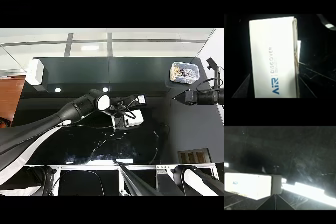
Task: Fold the box and place the chain.
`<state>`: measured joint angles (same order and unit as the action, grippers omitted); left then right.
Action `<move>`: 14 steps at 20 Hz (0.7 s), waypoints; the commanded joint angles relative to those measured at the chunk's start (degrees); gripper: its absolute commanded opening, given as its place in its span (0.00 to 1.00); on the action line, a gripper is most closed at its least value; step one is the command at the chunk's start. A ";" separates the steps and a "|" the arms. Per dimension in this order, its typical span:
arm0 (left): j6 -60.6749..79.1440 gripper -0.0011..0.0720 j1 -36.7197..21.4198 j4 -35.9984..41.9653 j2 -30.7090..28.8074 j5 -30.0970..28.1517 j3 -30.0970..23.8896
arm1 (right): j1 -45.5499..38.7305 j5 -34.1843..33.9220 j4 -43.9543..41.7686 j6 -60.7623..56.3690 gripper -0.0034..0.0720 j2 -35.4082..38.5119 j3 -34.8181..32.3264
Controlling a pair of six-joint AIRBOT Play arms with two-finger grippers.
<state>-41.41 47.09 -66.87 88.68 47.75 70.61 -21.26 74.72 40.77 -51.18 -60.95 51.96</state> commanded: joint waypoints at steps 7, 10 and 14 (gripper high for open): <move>-1.44 0.98 -0.20 2.32 0.15 2.36 0.07 | -0.02 0.02 0.00 0.00 0.06 0.02 -0.02; -1.42 0.98 -0.20 2.43 0.39 2.54 0.07 | -0.02 0.02 0.00 0.00 0.06 0.02 -0.02; -0.50 0.99 -0.20 2.45 0.48 1.86 0.07 | -0.02 0.02 0.00 0.00 0.06 0.02 -0.02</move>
<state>-42.46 46.92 -64.64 89.06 49.95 70.61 -21.26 74.74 40.77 -51.18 -60.95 51.96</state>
